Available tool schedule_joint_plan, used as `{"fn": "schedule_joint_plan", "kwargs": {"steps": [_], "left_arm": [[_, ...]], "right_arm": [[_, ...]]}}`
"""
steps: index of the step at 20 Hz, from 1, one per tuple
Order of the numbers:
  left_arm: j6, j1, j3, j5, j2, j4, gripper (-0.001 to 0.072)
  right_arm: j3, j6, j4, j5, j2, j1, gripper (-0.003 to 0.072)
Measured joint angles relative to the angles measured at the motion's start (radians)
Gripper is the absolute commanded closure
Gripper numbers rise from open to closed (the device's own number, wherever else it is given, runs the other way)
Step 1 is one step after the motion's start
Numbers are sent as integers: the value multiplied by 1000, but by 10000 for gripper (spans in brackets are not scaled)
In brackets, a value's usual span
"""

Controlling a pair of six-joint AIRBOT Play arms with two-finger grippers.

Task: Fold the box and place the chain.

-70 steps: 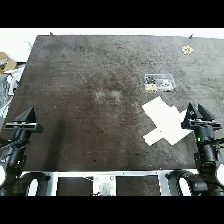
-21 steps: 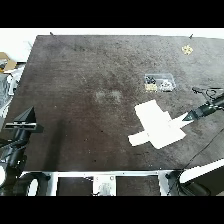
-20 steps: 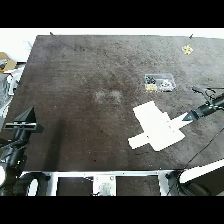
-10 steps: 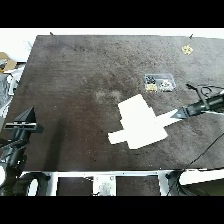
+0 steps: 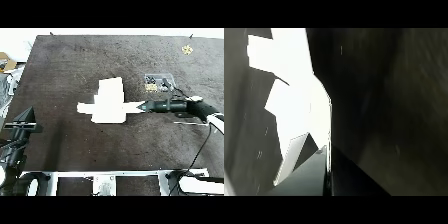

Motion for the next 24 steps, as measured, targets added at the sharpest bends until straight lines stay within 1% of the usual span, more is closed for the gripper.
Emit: {"fn": "schedule_joint_plan", "kwargs": {"steps": [2,3,4,5,8,10,11,12,14,18,20,22,24], "left_arm": [[-2,0,1,-8,0,-3,698],[-6,0,2,-23,0,-3,676],[-5,0,5,-48,0,-3,369],[1,0,12,-80,0,-3,322],[26,0,54,-170,-13,-3,321],[35,0,101,-220,-61,0,321],[38,0,133,-254,-108,3,321],[43,0,169,-290,-164,12,321],[47,0,261,-360,-319,28,321],[52,-10,504,-517,-717,74,321],[47,-34,656,-585,-923,119,322],[-7,-65,831,-650,-1126,189,322],[-95,-96,1028,-733,-1323,292,322]], "right_arm": [[-12,-8,47,-113,3,60,684],[-15,-16,64,-156,4,78,684],[-17,-25,75,-187,4,92,684],[-19,-36,84,-212,5,103,684],[-21,-83,97,-274,6,119,684],[-21,-115,100,-313,6,125,684],[-21,-127,98,-326,6,127,684],[-19,-140,92,-338,6,127,684],[-18,-156,75,-353,6,129,684],[-15,-186,28,-374,6,130,684],[-13,-204,13,-388,6,131,684],[-12,-217,6,-396,6,131,684],[-11,-236,0,-396,6,131,684]]}}
